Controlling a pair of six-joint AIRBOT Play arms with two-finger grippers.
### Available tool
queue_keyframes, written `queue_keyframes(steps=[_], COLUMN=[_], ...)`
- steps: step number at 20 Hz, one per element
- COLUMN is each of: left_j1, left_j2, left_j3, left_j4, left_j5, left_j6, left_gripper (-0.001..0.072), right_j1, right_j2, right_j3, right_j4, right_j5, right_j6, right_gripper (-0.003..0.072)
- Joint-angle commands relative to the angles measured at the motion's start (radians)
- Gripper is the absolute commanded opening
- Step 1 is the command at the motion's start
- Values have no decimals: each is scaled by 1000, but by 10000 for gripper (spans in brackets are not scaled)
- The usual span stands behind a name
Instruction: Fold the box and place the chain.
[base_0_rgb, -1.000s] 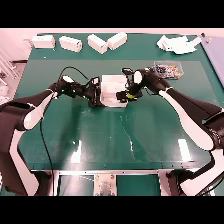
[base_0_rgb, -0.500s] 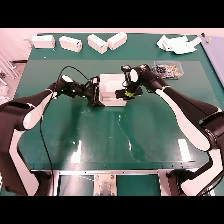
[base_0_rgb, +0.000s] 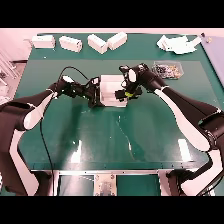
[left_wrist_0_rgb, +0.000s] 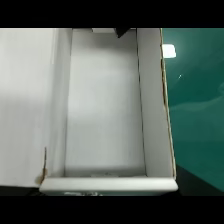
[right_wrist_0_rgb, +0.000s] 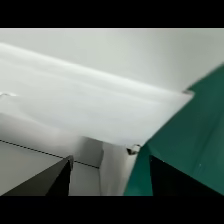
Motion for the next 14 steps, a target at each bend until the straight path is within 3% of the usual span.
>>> queue_keyframes(steps=[1,11,14], left_j1=[1,1,1], left_j2=[0,0,0], left_j3=[0,0,0], left_j4=[0,0,0], left_j5=[-1,-1,-1], left_j6=[-2,-2,-2], left_gripper=[526,526,526], right_j1=[-7,-31,-66], right_j2=[0,168,192], right_j3=[1,1,1], right_j4=[-87,-90,-178], right_j5=[31,-51,-71], right_j6=[2,-39,-78], right_gripper=[581,581,581])
